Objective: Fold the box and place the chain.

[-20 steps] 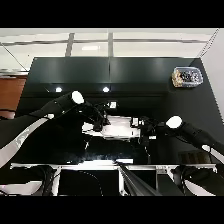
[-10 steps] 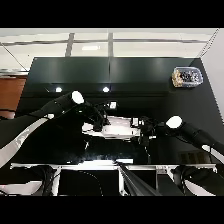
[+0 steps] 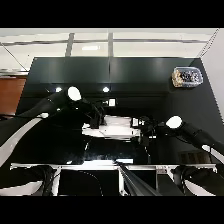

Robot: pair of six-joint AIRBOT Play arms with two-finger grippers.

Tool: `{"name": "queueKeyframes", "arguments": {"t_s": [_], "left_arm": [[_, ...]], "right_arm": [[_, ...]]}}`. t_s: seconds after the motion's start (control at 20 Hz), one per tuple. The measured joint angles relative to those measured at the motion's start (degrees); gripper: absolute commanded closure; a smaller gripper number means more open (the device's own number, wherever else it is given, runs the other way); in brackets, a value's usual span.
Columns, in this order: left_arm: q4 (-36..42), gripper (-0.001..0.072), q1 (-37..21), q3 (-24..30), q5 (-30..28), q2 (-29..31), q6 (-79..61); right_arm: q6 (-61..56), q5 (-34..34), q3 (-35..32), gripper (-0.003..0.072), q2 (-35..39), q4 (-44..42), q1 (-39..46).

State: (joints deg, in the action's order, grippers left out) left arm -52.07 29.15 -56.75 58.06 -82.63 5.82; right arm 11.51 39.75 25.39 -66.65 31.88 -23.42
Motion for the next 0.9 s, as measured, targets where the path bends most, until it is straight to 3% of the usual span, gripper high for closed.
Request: {"name": "queueKeyframes", "arguments": {"t_s": [0.1, 0.15, 0.2, 0.45, 0.6, 0.7, 0.9], "left_arm": [[-2.9, 0.0311, -1.0, -0.3, 1.5, 3.6, 2.7], [-4.7, 0.0524, -1.6, -0.4, 2.5, 5.3, 4.9], [-6.7, 0.0681, -2.4, -0.5, 3.6, 7.1, 8.2], [-15.5, 0.0683, -4.8, -0.2, 14.8, 12.8, 27.8], [-10.6, 0.0682, -4.4, 2.9, 18.2, 13.8, 36.9], [-0.5, 0.0679, -4.1, 6.1, 13.4, 14.1, 38.4], [20.1, 0.0680, -3.7, 11.0, -5.7, 12.5, 36.9]], "right_arm": [[0.0, 0.0, 0.0, 0.0260, 0.0, 0.0, 0.0], [0.0, 0.0, 0.0, 0.0260, 0.0, 0.0, 0.0], [0.0, 0.0, 0.0, 0.0260, 0.0, 0.0, 0.0], [0.0, 0.1, 0.0, 0.0260, 0.0, 0.1, 0.0], [0.0, 0.1, 0.0, 0.0260, 0.0, 0.1, 0.0], [0.0, 0.1, 0.0, 0.0260, 0.0, 0.1, 0.0], [-0.1, 0.1, 0.0, 0.0260, 0.0, 0.2, 0.0]]}}
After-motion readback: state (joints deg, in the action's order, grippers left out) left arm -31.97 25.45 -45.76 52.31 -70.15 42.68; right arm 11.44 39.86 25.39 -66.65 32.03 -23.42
